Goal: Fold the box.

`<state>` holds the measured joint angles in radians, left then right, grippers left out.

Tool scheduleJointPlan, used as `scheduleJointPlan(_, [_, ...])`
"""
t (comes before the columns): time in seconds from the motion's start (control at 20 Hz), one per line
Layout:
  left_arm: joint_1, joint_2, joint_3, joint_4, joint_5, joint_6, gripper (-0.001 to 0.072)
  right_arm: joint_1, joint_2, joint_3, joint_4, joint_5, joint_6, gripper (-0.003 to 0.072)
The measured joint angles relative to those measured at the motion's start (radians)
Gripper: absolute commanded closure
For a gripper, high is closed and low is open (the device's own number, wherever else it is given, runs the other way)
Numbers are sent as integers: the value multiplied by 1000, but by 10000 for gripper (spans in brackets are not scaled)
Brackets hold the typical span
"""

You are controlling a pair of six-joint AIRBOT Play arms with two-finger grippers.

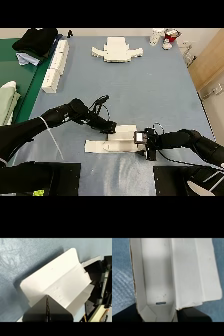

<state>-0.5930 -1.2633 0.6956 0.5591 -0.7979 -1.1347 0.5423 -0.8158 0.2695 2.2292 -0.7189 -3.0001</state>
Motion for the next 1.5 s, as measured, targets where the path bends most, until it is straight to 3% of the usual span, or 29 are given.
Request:
scheduleJointPlan(0.3, [3, 16, 32, -19, -68, 100, 699, 0, 0, 0, 0, 0, -1, 163])
scheduleJointPlan(0.6, [-24, 228, 71, 138, -119, 145, 699, 0, 0, 0, 0, 0, -1, 162])
scheduleJointPlan(0.85, [-156, 405, 46, 322, -121, 147, 699, 0, 0, 0, 0, 0, -1, 163])
scheduleJointPlan(1.05, [-233, 454, 31, 431, -117, 140, 700, 0, 0, 0, 0, 0, -1, 163])
scheduleJointPlan(1.3, [-180, 506, -38, 480, -145, 292, 695, 0, 0, 0, 0, 0, -1, 163])
scheduleJointPlan(1.35, [-156, 514, -61, 472, -151, 352, 607, 0, 0, 0, 0, 0, -1, 163])
scheduleJointPlan(1.4, [-127, 521, -87, 456, -159, 421, 152, 0, 0, 0, 0, 0, -1, 163])
scheduleJointPlan(1.45, [-101, 525, -113, 442, -160, 484, 10, 0, 0, 0, 0, 0, -1, 163])
scheduleJointPlan(1.5, [-78, 528, -143, 420, -154, 548, 9, 0, 0, 0, 0, 0, -1, 163])
